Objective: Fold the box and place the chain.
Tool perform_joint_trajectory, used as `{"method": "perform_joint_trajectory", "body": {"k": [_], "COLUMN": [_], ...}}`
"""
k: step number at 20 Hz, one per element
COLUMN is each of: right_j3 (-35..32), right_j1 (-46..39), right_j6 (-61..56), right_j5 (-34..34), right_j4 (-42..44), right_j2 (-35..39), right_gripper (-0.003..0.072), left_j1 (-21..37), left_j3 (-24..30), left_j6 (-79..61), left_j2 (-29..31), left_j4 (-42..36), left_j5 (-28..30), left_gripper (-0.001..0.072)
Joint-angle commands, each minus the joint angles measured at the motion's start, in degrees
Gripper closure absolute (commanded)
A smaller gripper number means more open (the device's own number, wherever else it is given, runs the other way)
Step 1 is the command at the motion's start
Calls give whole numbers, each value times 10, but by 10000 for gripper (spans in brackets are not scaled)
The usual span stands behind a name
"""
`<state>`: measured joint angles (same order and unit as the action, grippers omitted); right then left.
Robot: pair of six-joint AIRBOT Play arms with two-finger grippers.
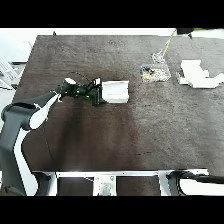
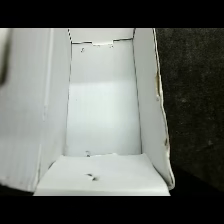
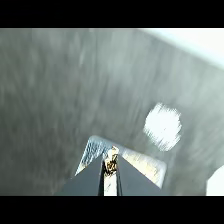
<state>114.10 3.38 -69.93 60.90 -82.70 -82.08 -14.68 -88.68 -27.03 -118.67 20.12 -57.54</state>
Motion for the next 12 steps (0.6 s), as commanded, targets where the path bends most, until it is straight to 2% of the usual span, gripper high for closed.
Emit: {"method": "perform_joint_trajectory", "body": {"k": [1,5,9,12], "right_j3": [0,0,-5,-38], "right_j1": [33,95,156,185], "right_j6": [-2,-1,-1,-1], "right_j5": [3,6,39,39], "right_j4": [-21,-21,-23,-23], "right_j2": [97,141,143,143], "right_gripper": [682,681,681,681], "left_j1": [0,0,0,0], "left_j3": [0,0,0,0], "left_j6": [0,0,0,0], "left_j2": [0,0,0,0], "left_j4": [0,0,0,0], "left_j5": [0,0,0,0], "left_gripper": [358,359,359,359]}}
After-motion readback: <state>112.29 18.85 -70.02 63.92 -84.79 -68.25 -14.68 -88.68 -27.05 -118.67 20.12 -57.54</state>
